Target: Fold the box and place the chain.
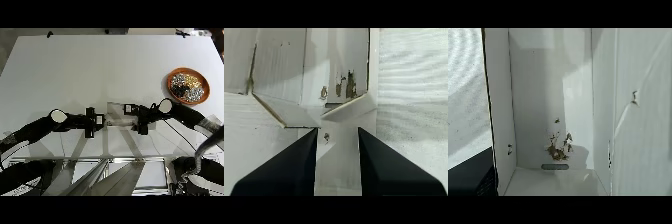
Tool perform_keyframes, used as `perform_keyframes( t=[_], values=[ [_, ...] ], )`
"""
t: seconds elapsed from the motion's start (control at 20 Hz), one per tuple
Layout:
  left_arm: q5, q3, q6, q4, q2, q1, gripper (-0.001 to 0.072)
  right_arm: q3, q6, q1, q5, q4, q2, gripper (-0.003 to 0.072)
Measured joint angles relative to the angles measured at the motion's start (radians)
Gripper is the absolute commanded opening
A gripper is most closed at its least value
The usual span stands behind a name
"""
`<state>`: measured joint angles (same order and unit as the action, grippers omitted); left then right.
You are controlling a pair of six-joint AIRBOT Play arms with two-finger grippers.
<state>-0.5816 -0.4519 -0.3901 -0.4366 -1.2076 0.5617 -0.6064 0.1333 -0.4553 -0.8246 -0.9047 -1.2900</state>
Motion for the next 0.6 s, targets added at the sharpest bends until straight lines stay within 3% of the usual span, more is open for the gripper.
perform_keyframes(
  t=[0.2,0.35,0.6],
  values=[
    [-0.018,-0.001,0.109,-0.068,0.010,-0.026,0.0277,0.000,-0.004,0.000,0.000,-0.002,0.000,0.0409],
    [-0.035,-0.001,0.170,-0.117,0.013,-0.063,0.0353,0.000,-0.003,0.000,0.000,-0.001,0.000,0.0409],
    [-0.032,-0.001,0.035,-0.025,0.012,-0.080,0.0353,0.000,-0.002,0.000,0.000,-0.001,0.000,0.0409]
  ],
)
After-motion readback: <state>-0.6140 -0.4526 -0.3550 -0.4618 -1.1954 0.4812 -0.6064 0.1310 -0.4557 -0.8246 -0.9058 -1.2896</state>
